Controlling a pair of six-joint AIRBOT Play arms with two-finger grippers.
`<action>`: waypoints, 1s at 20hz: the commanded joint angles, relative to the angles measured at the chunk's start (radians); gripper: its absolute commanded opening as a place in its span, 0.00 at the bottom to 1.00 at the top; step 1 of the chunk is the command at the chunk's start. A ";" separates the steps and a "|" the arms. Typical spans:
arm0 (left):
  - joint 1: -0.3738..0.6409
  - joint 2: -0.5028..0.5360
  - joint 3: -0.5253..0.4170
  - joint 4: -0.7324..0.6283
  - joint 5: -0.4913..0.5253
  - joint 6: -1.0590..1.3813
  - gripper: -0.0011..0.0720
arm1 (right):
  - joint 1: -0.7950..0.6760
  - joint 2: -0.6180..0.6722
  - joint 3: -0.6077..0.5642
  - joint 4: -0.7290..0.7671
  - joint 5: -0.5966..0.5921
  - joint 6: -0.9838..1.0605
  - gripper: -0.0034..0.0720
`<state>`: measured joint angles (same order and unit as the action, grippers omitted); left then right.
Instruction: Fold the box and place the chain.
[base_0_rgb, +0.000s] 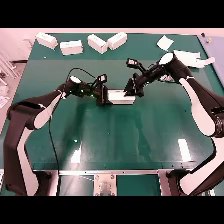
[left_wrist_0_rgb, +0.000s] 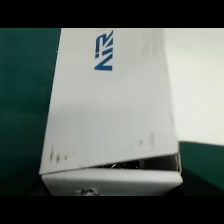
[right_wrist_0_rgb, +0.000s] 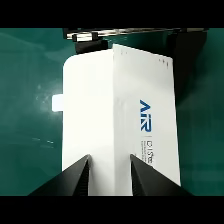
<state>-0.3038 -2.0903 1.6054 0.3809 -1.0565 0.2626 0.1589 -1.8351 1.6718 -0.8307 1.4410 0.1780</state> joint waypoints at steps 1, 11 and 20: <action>0.000 0.000 0.000 0.001 0.001 0.000 0.78 | -0.002 -0.002 -0.002 0.000 -0.051 -0.006 0.45; 0.000 0.000 0.000 0.000 0.000 0.000 0.78 | -0.006 0.000 0.000 0.004 -0.002 0.000 0.66; 0.000 0.000 0.000 0.000 0.000 0.000 0.78 | -0.043 0.001 -0.037 0.013 -0.042 -0.036 0.58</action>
